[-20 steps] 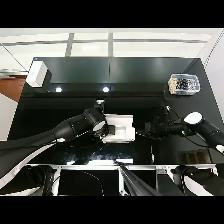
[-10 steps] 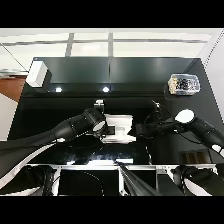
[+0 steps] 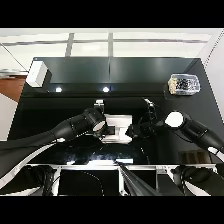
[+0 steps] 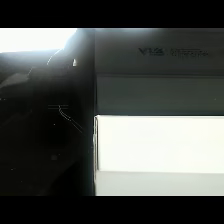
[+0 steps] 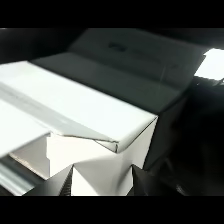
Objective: Fold the box and place the chain.
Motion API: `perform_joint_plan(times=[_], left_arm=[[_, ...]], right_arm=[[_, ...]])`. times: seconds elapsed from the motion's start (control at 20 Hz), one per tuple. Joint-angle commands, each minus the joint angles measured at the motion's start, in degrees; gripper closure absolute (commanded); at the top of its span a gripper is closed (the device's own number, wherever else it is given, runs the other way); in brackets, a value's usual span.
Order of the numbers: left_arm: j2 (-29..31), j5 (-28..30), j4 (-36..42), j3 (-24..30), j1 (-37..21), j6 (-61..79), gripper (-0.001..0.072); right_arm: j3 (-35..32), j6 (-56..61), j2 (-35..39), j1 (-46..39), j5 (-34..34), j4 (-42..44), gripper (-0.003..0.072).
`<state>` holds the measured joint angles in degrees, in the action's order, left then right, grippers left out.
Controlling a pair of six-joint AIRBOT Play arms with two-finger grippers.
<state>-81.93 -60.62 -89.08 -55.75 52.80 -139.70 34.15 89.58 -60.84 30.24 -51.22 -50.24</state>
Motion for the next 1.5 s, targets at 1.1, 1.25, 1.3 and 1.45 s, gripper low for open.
perform_joint_plan(times=[1.1,1.25,1.3,1.45], left_arm=[[0.0,0.0,0.0,0.0,0.0,0.0,0.0680],[0.0,0.0,0.0,0.0,0.0,0.0,0.0680],[0.0,0.0,0.0,0.0,0.0,0.0,0.0680],[0.0,0.0,0.0,0.0,0.0,0.0,0.0679]], right_arm=[[15.8,39.7,-14.7,15.6,-13.1,-32.7,0.0438],[15.8,41.5,-15.9,15.6,-12.5,-31.3,0.0439],[15.8,42.1,-16.1,15.6,-12.1,-31.3,0.0439],[15.9,43.0,-16.3,15.6,-10.4,-30.9,0.0439]])
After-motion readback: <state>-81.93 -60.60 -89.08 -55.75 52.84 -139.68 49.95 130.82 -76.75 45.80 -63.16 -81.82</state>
